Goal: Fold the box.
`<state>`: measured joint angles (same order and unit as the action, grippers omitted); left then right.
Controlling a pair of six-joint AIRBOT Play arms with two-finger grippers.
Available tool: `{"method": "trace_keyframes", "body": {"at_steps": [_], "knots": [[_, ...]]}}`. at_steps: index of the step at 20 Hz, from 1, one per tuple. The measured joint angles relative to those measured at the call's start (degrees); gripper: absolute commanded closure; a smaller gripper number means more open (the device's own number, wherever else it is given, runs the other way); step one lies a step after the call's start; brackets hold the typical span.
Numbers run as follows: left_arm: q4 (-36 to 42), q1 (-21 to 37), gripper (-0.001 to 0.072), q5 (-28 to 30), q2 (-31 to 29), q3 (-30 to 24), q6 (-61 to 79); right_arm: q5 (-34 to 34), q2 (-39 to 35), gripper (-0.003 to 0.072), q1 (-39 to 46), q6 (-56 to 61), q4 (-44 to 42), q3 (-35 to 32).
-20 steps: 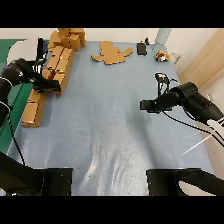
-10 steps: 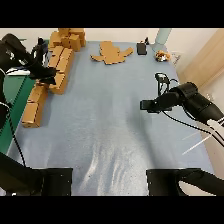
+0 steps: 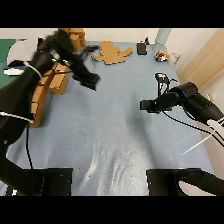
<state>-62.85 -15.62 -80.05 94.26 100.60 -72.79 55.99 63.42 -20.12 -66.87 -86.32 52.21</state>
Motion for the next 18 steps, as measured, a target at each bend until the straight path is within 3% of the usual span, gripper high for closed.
{"method": "trace_keyframes", "body": {"at_steps": [8, 13, 18], "knots": [[-1.44, -13.38, 0.0698, 10.25, -3.43, -14.4, -1.86, 0.0, 0.0, 0.068, 0.0, 0.0, 0.0, 0.0], [-1.11, -15.58, 0.0693, 15.78, -6.99, -23.8, -3.19, 0.0, 0.0, 0.068, 0.0, 0.0, -0.02, 0.0], [-1.03, -15.78, 0.0694, 16.55, -8.17, -27.34, -4.44, -0.04, 0.0, 0.068, -0.02, -0.02, -0.07, 0.0]]}}
